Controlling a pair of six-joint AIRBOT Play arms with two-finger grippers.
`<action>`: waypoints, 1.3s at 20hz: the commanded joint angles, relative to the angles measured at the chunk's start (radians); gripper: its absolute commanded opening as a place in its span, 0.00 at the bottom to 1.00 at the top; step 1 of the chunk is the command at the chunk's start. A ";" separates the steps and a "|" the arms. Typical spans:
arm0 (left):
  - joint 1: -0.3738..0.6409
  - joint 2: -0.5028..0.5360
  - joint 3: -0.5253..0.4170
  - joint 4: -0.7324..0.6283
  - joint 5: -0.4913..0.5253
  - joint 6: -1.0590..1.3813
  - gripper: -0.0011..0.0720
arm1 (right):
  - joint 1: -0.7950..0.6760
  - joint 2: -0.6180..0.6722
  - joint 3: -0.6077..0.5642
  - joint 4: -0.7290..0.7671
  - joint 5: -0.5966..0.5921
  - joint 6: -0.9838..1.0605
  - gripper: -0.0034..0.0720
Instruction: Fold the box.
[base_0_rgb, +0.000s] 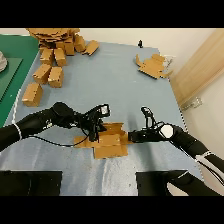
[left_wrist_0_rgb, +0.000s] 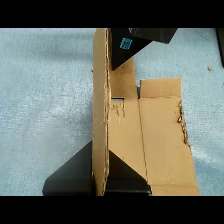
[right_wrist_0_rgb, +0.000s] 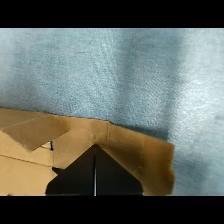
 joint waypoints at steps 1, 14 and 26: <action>0.000 -0.001 0.000 0.001 0.000 0.000 0.03 | 0.001 0.007 -0.006 -0.011 -0.014 -0.014 0.05; 0.000 -0.001 0.000 0.001 0.000 0.000 0.03 | 0.220 0.559 -0.007 -0.280 0.074 -0.005 0.05; 0.000 0.005 0.058 0.001 -0.009 0.089 0.03 | 0.220 0.455 -0.007 -0.301 0.061 -0.008 0.05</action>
